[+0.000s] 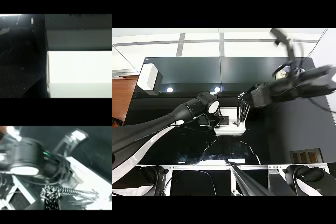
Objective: Fold the box and place the chain.
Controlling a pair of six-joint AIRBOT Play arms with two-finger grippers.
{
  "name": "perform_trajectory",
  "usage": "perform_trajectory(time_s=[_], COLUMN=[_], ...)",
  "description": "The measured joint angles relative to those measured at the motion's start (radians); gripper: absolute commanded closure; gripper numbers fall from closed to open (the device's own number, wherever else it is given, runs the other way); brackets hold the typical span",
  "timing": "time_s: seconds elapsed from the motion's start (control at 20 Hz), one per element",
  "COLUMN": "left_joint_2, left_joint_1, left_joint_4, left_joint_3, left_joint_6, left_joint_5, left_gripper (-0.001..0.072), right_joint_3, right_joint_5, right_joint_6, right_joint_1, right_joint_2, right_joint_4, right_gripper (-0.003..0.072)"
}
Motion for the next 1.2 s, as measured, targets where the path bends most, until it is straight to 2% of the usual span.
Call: perform_trajectory(time_s=[0.15, 0.45, 0.5, 0.55, 0.6, 0.85, 1.1, 1.15, 1.2], left_joint_2=[0.000, 0.000, 0.000, 0.000, 0.000, 0.000, 0.000, 0.000, 0.000], left_joint_1=[0.000, 0.000, 0.000, 0.000, 0.000, 0.000, 0.003, 0.003, 0.003], left_joint_4=[0.000, 0.000, 0.000, 0.000, 0.000, 0.000, 0.000, -0.003, -0.007], left_joint_3=[0.000, 0.000, 0.000, 0.000, 0.000, 0.000, 0.000, 0.000, 0.000], left_joint_6=[0.000, 0.000, 0.000, 0.000, 0.000, -0.001, 0.012, 0.023, 0.036], left_joint_5=[0.000, 0.000, 0.000, 0.000, 0.000, 0.000, 0.000, 0.000, -0.001], left_gripper=[0.0684, 0.0684, 0.0684, 0.0684, 0.0684, 0.0684, 0.0681, 0.0604, 0.0364], right_joint_3=[-0.131, -0.258, -0.278, -0.296, -0.312, -0.347, -0.354, -0.354, -0.354], right_joint_5=[-0.108, -0.216, -0.234, -0.246, -0.259, -0.278, -0.228, -0.216, -0.208], right_joint_6=[0.011, 0.019, 0.024, 0.028, 0.032, 0.038, 0.035, 0.034, 0.034], right_joint_1=[0.009, 0.017, 0.018, 0.018, 0.018, -0.011, -0.114, -0.126, -0.134], right_joint_2=[-0.001, -0.002, -0.003, -0.004, -0.005, -0.006, -0.006, -0.006, -0.006], right_joint_4=[0.048, 0.050, 0.049, 0.047, 0.048, 0.013, -0.079, -0.101, -0.120], right_gripper=[0.0673, 0.0670, 0.0613, 0.0393, 0.0341, 0.0344, 0.0344, 0.0344, 0.0344])
